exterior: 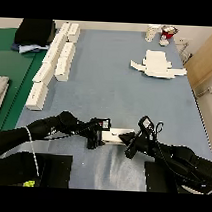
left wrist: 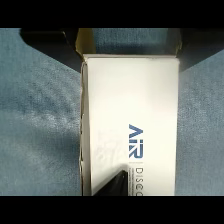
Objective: Fold the box.
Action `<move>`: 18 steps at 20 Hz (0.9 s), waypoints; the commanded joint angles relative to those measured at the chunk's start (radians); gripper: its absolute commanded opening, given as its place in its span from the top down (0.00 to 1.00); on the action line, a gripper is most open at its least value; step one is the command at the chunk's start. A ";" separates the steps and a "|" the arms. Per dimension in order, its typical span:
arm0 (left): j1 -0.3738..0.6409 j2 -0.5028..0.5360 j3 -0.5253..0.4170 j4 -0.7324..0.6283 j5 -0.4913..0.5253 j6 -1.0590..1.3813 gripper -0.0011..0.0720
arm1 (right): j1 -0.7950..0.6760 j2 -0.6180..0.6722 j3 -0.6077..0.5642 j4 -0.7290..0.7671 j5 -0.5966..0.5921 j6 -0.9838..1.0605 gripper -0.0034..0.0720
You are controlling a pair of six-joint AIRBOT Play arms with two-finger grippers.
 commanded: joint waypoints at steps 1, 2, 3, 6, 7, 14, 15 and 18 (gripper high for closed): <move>0.000 0.000 0.001 0.000 0.000 0.000 0.32 | 0.000 0.001 0.001 -0.004 0.010 -0.040 0.95; 0.000 0.000 0.001 0.000 0.000 0.000 0.32 | 0.001 0.001 0.001 -0.005 0.009 -0.041 0.95; 0.000 0.000 0.001 0.000 0.000 0.000 0.32 | 0.004 0.000 0.001 -0.006 0.007 -0.042 0.95; 0.000 0.000 0.001 0.000 0.001 0.000 0.32 | 0.017 -0.012 0.000 -0.020 -0.006 -0.041 0.95; 0.000 0.000 0.001 0.000 0.001 0.000 0.32 | 0.023 -0.024 0.000 -0.019 -0.006 -0.041 0.95; 0.000 0.000 0.001 0.000 0.000 0.000 0.32 | 0.025 -0.054 0.000 -0.019 -0.009 -0.041 0.95; 0.000 0.000 0.001 0.000 0.000 0.000 0.32 | 0.025 -0.054 0.001 -0.019 -0.008 -0.041 0.95; 0.000 0.000 0.001 0.000 0.001 0.000 0.32 | 0.025 -0.054 0.001 -0.021 -0.009 -0.041 0.95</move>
